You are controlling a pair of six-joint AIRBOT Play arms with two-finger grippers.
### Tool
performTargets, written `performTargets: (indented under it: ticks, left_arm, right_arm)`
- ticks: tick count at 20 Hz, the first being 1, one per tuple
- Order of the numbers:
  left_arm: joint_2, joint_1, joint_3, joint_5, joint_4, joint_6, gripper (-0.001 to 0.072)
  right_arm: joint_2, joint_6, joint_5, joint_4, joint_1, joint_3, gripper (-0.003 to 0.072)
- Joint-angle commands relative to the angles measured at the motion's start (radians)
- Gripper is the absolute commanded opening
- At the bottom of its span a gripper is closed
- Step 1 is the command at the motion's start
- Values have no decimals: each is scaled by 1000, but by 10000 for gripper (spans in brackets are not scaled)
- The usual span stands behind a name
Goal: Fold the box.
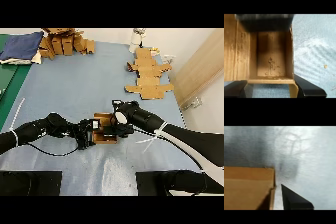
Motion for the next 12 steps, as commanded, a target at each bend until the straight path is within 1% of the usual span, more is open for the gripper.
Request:
performTargets:
  ticks: [1, 3, 7, 8, 9, 10, 12]
  left_arm:
    - [0, -1, 0, 0, 0, -1, 415]
    - [0, -1, 0, 0, 0, -1, 415]
    - [0, -1, 0, 0, 0, -1, 415]
    - [0, -1, 0, 0, 0, -1, 414]
    - [0, -1, 0, 0, 0, -1, 415]
    - [0, -1, 0, 0, 0, -1, 414]
    - [0, -1, 0, 0, 0, -1, 415]
  right_arm:
    - [37, 14, 56, -32, 0, 6, 379]
    - [87, 23, 34, -29, 0, 6, 380]
    - [185, 38, 33, -42, -1, 5, 379]
    - [203, 44, 34, -57, -1, 5, 339]
    - [215, 45, 34, -76, -2, 5, 154]
    - [223, 51, 37, -88, -16, 4, 4]
    - [224, 46, 32, -118, -75, -1, 4]
